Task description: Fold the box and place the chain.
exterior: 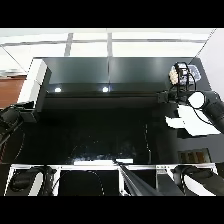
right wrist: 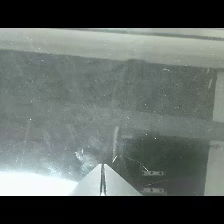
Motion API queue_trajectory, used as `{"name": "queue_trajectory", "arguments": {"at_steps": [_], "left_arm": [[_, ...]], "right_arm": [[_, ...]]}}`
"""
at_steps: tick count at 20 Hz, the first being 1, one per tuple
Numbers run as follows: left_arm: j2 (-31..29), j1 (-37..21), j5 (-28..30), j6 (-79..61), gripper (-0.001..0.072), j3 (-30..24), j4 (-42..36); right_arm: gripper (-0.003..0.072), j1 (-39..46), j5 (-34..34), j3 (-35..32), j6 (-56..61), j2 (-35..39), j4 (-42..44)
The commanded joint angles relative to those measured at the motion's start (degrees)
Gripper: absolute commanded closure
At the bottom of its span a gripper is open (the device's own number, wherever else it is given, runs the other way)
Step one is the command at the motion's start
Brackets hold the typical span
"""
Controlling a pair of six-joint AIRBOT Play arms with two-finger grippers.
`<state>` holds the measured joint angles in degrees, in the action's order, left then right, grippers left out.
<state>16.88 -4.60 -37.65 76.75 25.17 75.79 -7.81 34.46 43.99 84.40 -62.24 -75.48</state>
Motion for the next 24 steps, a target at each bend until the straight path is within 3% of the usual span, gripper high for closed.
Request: {"name": "queue_trajectory", "arguments": {"at_steps": [1,13,16,18,20,21,23,24], "left_arm": [[-0.1,0.0,0.0,0.0,0.0684,0.0,0.0],[-0.1,0.0,0.0,0.0,0.0684,0.0,-0.1],[-0.1,0.0,0.5,0.0,0.0684,0.0,-1.7],[0.3,0.0,3.9,0.0,0.0683,-0.3,-2.7],[1.8,0.1,8.4,0.0,0.0681,-1.7,-6.2],[3.6,0.1,9.1,-0.1,0.0593,-2.3,-7.3],[9.7,0.7,8.4,0.0,-0.0003,-2.3,-7.7],[13.1,1.7,7.8,-1.1,-0.0005,-1.8,-7.7]], "right_arm": [[0.0667,-0.1,0.0,0.0,0.0,0.0,0.0],[0.0667,-0.1,0.0,0.0,0.1,0.0,0.1],[0.0667,-0.1,-0.2,0.1,0.3,0.0,4.8],[0.0667,-0.1,-2.4,0.0,0.2,0.0,9.7],[0.0666,-0.1,-9.2,0.0,0.3,-0.1,10.2],[0.0665,-0.1,-12.5,0.0,0.3,-0.1,11.1],[0.0666,-0.1,-18.4,0.0,0.3,-0.1,13.5],[0.0666,-0.1,-20.2,0.1,0.3,-0.1,15.2]]}}
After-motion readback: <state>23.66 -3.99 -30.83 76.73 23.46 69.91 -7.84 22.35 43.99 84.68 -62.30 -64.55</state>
